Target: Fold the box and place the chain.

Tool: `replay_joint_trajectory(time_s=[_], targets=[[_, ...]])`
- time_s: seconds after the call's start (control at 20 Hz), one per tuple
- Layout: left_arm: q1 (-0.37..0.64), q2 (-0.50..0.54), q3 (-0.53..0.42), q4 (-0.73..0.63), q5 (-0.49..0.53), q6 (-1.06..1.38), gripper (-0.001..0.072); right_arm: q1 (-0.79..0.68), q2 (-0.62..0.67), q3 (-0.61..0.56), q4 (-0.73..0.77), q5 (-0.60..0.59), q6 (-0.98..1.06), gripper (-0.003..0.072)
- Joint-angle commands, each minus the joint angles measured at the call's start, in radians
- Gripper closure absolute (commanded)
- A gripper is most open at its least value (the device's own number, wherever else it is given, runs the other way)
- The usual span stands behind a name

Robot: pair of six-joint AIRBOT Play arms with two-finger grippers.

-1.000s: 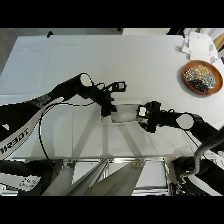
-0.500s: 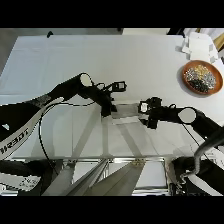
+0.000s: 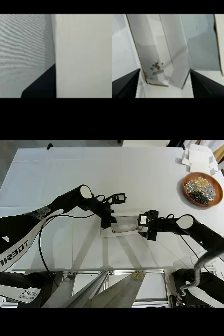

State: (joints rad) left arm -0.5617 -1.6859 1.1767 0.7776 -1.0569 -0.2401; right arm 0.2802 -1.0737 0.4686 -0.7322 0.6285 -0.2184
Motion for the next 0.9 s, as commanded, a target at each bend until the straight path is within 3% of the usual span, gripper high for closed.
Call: replay_joint_trajectory(time_s=[0.0,0.35,0.85], targets=[[-0.001,0.000,0.001,0.000,-0.002,0.000,0.0699,-0.002,-0.033,0.023,0.068,0.015,-0.074,-0.0010],[-0.001,0.000,0.001,0.000,-0.002,0.000,0.0699,-0.079,-0.037,0.024,0.079,0.143,-0.158,-0.0007],[-0.001,0.000,0.001,0.000,-0.002,0.000,0.0699,-0.082,-0.150,0.024,0.161,0.165,-0.239,0.0004]])
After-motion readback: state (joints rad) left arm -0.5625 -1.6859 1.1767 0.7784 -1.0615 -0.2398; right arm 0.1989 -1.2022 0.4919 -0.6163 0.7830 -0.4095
